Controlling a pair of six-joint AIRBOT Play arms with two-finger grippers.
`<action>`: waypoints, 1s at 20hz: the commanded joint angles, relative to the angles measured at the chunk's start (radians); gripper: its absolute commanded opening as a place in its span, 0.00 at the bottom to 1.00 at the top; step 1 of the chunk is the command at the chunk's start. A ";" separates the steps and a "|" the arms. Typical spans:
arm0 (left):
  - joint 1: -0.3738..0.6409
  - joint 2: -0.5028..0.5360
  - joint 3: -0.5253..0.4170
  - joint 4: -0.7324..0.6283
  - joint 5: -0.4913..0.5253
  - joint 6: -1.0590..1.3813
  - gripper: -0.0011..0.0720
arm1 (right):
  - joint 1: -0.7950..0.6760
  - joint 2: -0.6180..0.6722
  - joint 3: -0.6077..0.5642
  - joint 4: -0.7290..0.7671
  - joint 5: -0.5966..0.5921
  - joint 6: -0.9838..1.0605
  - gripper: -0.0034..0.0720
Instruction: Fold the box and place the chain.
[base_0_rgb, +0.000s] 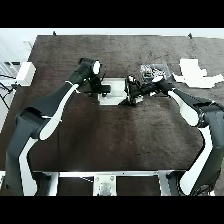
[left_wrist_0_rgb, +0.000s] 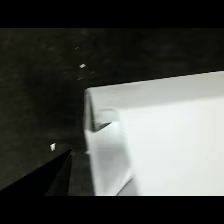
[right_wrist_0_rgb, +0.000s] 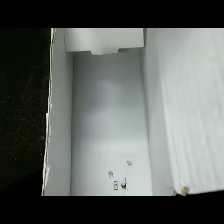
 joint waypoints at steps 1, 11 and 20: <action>-0.005 -0.010 0.017 0.056 -0.032 -0.025 0.65 | 0.001 0.000 0.000 0.000 0.000 0.000 0.82; -0.014 -0.040 0.022 0.095 0.006 -0.026 0.60 | 0.001 0.000 0.000 0.000 0.000 0.000 0.82; -0.014 -0.056 0.036 0.093 0.005 -0.024 0.59 | 0.001 0.000 0.000 0.000 0.000 0.000 0.82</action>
